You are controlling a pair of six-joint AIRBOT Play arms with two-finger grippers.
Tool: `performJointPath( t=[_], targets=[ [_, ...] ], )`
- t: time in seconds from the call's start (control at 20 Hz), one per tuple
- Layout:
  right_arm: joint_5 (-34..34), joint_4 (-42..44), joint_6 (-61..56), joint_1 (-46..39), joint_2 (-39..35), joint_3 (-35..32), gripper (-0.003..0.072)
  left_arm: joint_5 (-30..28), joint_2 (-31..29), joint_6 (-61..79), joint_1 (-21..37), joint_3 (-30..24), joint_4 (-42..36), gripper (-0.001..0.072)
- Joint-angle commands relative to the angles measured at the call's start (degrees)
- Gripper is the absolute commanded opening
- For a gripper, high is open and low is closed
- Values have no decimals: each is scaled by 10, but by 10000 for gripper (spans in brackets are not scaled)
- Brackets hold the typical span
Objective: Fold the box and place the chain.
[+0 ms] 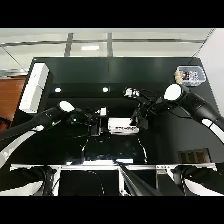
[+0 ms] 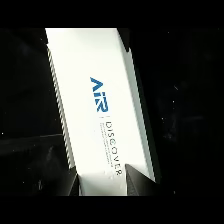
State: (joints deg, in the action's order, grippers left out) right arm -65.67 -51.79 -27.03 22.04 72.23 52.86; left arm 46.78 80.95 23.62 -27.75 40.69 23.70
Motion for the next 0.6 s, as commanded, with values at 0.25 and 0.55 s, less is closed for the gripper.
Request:
performJointPath(
  t=[0.25,0.55],
  targets=[
    [-10,-7,0,0,-11,1,386,-1,0,0,0,0,0,397],
    [-16,-8,0,2,-30,0,306,-2,0,0,0,0,0,397]
  ],
)
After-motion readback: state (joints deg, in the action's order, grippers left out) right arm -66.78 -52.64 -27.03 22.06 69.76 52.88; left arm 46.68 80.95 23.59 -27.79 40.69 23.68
